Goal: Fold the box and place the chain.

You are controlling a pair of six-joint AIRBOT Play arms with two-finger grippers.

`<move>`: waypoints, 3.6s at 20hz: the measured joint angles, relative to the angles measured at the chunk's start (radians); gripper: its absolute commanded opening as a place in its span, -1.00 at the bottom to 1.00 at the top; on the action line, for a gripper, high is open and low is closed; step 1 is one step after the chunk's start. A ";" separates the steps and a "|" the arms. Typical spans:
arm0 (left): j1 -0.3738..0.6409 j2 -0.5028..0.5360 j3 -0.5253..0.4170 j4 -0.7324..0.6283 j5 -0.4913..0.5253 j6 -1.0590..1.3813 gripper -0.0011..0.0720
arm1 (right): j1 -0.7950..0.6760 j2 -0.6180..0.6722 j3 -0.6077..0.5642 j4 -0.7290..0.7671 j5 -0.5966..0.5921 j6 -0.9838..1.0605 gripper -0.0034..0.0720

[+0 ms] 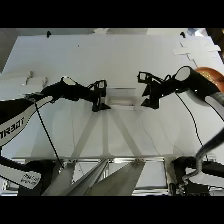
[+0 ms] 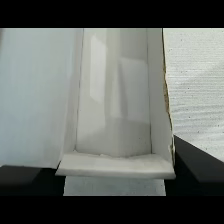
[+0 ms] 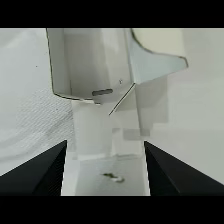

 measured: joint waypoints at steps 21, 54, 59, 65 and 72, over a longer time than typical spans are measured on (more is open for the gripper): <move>0.000 0.000 0.000 0.000 -0.002 0.000 -0.07 | 0.056 -0.099 0.000 0.144 -0.101 -0.058 -0.45; 0.000 0.001 0.000 -0.001 0.001 0.000 -0.07 | 0.079 -0.039 -0.001 0.278 -0.074 0.072 -0.90; 0.000 0.001 0.000 -0.001 0.001 0.000 -0.07 | -0.006 0.096 -0.001 0.222 -0.060 0.293 -0.90; 0.000 0.001 0.000 -0.001 0.000 0.000 -0.07 | -0.156 0.143 -0.003 -0.040 0.000 0.626 -0.90; 0.000 0.001 0.000 -0.001 -0.001 0.000 -0.07 | -0.192 0.058 -0.068 -0.129 0.041 0.765 -0.90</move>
